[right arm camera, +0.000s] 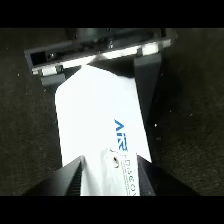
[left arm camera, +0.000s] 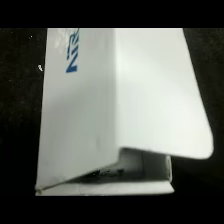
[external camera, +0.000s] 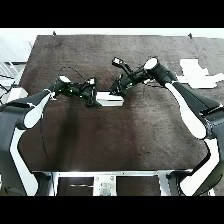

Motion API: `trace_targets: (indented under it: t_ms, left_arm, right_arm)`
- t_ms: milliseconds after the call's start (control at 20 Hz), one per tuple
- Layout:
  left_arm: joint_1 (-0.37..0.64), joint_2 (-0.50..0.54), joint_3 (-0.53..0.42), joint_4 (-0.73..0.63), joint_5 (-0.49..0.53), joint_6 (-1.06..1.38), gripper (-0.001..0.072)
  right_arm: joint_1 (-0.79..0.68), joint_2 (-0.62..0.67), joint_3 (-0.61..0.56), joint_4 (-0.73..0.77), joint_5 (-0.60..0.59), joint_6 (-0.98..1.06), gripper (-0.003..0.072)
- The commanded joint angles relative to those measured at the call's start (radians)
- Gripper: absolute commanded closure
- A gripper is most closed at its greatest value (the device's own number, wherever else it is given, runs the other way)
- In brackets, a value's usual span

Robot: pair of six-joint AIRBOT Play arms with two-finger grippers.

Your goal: Fold the box and place the chain.

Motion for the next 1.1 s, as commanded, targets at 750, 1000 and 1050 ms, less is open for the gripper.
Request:
trace_targets:
  t_ms: [750,1000,1050]
  left_arm:
    - [0.000,0.001,0.000,0.000,0.000,0.001,0.0347]
    - [0.000,0.001,0.000,0.000,0.000,0.001,0.0347]
    - [0.000,0.001,0.000,0.000,0.000,0.001,0.0347]
  right_arm:
    - [0.039,0.019,-0.010,-0.100,-0.051,0.062,0.0368]
    - [0.044,0.062,-0.046,-0.101,-0.122,0.069,0.0368]
    - [0.044,0.072,-0.051,-0.100,-0.125,0.069,0.0368]
